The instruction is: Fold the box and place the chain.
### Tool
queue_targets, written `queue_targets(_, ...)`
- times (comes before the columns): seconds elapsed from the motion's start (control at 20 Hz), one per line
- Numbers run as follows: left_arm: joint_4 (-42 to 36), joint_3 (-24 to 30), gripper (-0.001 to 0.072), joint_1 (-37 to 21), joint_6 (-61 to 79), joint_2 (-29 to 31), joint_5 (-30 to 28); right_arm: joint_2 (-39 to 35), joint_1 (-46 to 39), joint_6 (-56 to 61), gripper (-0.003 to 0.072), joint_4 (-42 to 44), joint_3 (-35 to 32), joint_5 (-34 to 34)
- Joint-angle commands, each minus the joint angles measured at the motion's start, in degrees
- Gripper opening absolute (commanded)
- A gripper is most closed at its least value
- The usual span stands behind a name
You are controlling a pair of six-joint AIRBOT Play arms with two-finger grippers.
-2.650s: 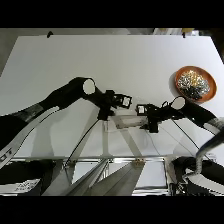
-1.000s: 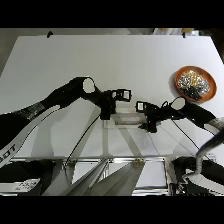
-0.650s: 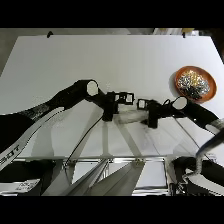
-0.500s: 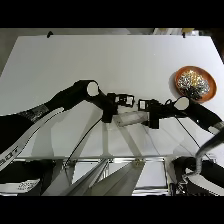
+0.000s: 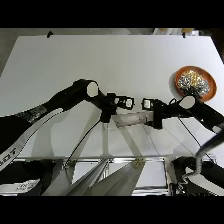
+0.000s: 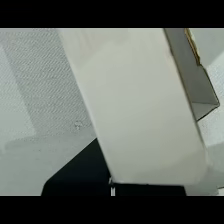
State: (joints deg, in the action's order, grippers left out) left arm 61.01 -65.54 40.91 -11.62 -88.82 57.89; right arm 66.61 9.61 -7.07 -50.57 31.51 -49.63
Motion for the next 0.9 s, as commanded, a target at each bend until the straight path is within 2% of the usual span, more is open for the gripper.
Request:
queue_targets(0.0, -0.15, 0.0, 0.0004, 0.02, 1.4, 0.0, -0.24, 1.44, -0.2, -4.02, 0.0696, 2.8, -0.02, -0.37)
queue_targets(0.35, -0.85, 0.0, 0.0004, 0.0, 2.67, -0.07, -0.28, 1.92, -0.2, -6.99, 0.0693, 6.12, -0.04, -0.55)
queue_targets(0.85, -1.66, 0.0, 0.0004, 0.0, 2.67, -1.18, -0.7, 4.02, -0.2, -8.41, 0.0667, 6.21, -0.09, -2.12)
